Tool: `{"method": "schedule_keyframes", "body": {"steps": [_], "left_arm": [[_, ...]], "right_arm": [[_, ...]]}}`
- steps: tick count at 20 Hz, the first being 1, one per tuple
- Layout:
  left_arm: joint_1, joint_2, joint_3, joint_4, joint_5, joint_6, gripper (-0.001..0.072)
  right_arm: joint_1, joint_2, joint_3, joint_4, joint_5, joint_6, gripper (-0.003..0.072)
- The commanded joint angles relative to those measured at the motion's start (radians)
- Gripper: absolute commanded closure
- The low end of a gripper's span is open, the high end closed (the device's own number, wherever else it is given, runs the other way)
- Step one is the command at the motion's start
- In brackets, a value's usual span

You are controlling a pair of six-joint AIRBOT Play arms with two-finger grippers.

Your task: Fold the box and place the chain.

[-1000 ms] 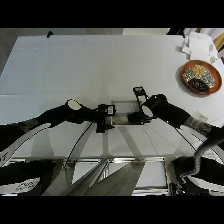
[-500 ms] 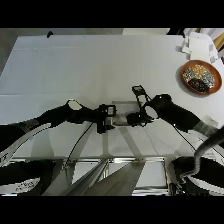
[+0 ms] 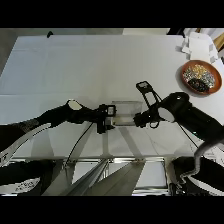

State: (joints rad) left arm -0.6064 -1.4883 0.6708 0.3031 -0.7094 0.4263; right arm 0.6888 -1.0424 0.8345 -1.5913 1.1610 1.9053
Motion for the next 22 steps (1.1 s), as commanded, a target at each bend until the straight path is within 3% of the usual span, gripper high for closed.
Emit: {"method": "schedule_keyframes", "body": {"steps": [1,6,12,17,22], "left_arm": [[0.000,0.001,0.001,0.000,-0.002,0.000,0.0439],[0.000,0.001,0.001,0.000,-0.002,0.000,0.0439],[0.000,0.001,0.001,0.000,-0.002,0.000,0.0439],[0.000,0.001,0.001,0.000,-0.002,0.000,0.0439],[0.000,0.001,0.001,0.000,-0.002,0.000,0.0439]], "right_arm": [[-0.043,0.073,0.068,-0.013,0.057,-0.060,0.0152],[-0.303,0.078,0.237,-0.012,0.089,-0.195,0.0156],[-0.675,0.031,0.277,-0.005,0.013,-0.309,0.0173],[-0.885,-0.116,0.311,-0.003,-0.031,-0.348,0.0174],[-0.982,-0.337,0.483,-0.003,-0.044,-0.362,0.0204]]}}
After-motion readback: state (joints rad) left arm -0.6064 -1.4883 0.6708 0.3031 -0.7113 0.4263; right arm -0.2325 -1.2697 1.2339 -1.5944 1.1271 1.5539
